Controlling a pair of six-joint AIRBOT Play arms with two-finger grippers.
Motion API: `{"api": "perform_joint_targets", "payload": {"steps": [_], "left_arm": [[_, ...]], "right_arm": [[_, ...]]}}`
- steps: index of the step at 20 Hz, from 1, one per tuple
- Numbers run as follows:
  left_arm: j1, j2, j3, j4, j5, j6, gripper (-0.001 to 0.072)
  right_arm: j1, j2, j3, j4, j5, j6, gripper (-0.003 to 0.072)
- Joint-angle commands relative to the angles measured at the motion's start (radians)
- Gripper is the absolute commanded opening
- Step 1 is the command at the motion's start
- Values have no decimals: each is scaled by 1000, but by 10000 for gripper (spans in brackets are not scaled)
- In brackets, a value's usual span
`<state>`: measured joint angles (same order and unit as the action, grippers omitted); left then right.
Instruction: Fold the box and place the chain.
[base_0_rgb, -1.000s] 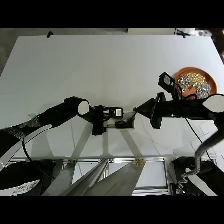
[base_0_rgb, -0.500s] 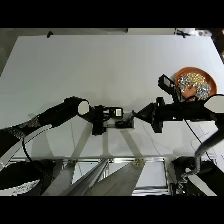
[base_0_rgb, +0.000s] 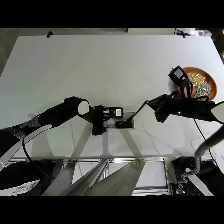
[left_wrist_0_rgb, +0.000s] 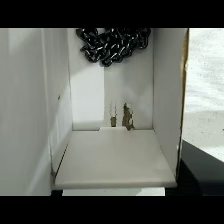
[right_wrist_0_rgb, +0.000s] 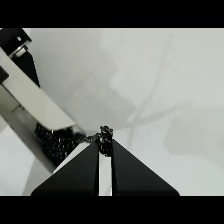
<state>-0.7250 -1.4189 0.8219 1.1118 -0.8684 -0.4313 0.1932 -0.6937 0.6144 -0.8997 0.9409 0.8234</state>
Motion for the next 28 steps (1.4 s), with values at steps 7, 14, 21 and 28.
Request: {"api": "perform_joint_targets", "payload": {"steps": [7,14,21,28], "left_arm": [[0,0,0,0,0,0,210],[0,0,0,0,0,0,210],[0,0,0,0,0,0,210],[0,0,0,0,0,0,210]], "right_arm": [[1,-32,0,179,190,6,17],[93,-241,0,279,172,-43,17],[182,-399,0,283,18,-42,146],[169,-319,1,286,57,-47,202]]}}
